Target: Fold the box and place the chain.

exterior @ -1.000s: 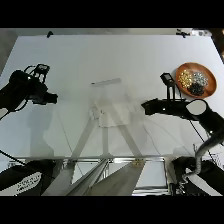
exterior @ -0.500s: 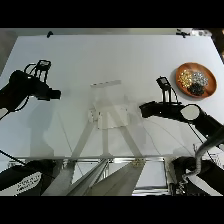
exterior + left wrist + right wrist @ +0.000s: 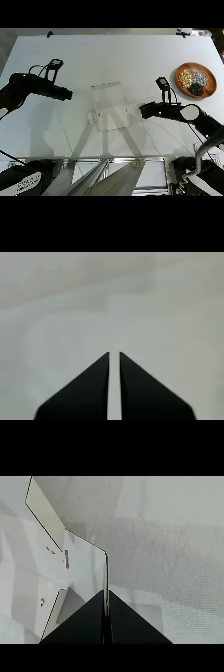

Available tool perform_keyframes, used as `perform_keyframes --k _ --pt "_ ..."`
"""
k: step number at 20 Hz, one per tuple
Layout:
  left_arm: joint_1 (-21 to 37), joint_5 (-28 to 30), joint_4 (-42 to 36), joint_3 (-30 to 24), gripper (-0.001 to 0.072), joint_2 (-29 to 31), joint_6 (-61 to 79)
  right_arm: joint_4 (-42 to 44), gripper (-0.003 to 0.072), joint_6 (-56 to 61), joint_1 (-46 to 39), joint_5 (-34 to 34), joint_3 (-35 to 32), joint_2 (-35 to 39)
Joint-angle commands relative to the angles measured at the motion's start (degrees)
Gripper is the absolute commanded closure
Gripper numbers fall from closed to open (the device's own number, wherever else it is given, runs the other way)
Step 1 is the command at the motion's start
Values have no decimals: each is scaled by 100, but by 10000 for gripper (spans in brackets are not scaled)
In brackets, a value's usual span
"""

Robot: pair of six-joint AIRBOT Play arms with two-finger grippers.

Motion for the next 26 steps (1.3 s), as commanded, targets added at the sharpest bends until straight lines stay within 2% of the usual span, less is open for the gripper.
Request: perform_keyframes --k 1,3,4,5,6,7,10,16,20,23,26 --pt "13 286 -3187 4 550 -2 2968 -11 674 2 7 72 -4 4" --pt "24 887 -3486 20 547 -87 3342 -13 674 0 7 164 -4 4" --pt "24 1333 -3493 39 515 -205 3410 -13 674 0 7 181 -4 4" --pt "24 1628 -3563 46 418 -341 3477 -11 674 0 9 186 -4 4" --pt "22 1718 -3665 46 283 -470 3475 -11 674 0 7 186 -4 4" --pt "20 1655 -3751 46 227 -553 3480 -11 674 0 7 203 -4 4" --pt "9 1342 -3941 46 220 -625 3576 -13 674 -2 7 330 -4 4" --pt "2 1412 -4249 46 221 -828 3751 -15 674 0 7 334 -4 4" --pt "20 1818 -4236 46 220 -1147 3880 -13 674 0 7 332 -4 4" --pt "-68 1773 -4367 44 221 -1335 4212 -9 674 0 7 334 -4 4" --pt "-291 1547 -4817 44 231 -1624 4743 -4 674 2 7 334 -4 4"
